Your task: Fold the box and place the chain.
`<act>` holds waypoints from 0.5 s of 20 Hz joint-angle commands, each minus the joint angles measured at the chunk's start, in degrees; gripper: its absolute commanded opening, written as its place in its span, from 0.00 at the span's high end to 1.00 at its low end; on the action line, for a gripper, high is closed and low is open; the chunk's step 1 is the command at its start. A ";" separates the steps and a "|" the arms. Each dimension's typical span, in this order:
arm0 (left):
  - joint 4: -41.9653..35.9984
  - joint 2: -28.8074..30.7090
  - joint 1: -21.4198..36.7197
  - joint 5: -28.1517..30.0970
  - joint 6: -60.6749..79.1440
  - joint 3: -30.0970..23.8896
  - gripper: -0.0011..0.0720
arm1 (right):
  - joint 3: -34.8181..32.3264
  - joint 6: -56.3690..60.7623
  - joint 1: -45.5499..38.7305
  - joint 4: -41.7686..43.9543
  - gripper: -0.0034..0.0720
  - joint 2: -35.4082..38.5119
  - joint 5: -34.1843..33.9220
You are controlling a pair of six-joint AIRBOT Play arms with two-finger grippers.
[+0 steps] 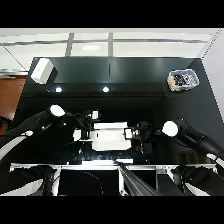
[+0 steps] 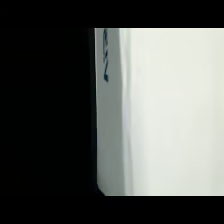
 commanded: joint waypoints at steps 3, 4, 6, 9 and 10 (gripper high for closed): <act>0.02 -0.04 -0.02 0.15 -0.07 0.02 0.95 | 0.07 -1.31 2.40 6.64 0.03 -0.57 -0.92; 0.02 -0.04 -0.02 0.15 -0.07 0.02 0.95 | 0.07 -1.31 3.61 7.52 0.03 -1.22 -1.84; 0.02 -0.04 -0.02 0.15 -0.07 0.02 0.95 | 0.07 -1.29 6.10 8.68 0.03 -2.97 -3.80; 0.02 -0.04 -0.02 0.15 -0.04 0.02 0.95 | 0.09 -0.96 8.94 8.70 0.03 -3.78 -8.70; 0.02 -0.04 -0.02 0.15 -0.07 0.02 0.95 | 0.09 -0.07 9.20 8.70 0.03 -3.78 -9.77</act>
